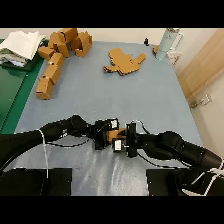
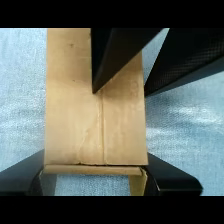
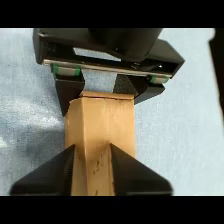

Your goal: Fold the box.

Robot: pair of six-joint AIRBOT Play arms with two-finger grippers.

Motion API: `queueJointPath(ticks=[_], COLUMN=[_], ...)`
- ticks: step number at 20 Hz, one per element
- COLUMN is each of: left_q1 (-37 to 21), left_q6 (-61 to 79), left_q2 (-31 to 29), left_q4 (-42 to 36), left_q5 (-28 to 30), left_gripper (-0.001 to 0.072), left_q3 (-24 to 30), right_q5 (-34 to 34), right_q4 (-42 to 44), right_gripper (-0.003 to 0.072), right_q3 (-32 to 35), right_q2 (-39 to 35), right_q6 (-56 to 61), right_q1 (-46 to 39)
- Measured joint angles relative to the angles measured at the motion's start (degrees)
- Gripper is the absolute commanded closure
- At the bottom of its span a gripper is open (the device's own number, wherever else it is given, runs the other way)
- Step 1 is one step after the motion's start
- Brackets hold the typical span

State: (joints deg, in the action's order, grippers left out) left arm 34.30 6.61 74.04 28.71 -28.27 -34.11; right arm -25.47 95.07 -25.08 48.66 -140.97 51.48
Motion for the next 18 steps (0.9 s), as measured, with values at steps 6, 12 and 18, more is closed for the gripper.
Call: queueJointPath(ticks=[6, 12, 18], left_q1=[-0.02, -0.02, 0.00], left_q6=[-0.02, -0.04, -0.02], left_q2=[0.00, 0.00, 0.00], left_q4=[-0.02, -0.02, -0.02], left_q5=[0.00, 0.02, 0.02], left_gripper=[0.0175, 0.0175, 0.0175], left_q3=[0.00, 0.00, 0.00], right_q5=[0.07, -0.20, -0.55], right_q4=[-0.02, 0.00, 0.07], right_gripper=[0.0487, 0.0590, 0.0598], right_q3=[0.00, 0.02, 0.04], right_q2=[0.00, -1.11, -1.84], right_q6=[-0.09, -0.13, -0.13], right_q1=[0.02, 0.02, 0.07])
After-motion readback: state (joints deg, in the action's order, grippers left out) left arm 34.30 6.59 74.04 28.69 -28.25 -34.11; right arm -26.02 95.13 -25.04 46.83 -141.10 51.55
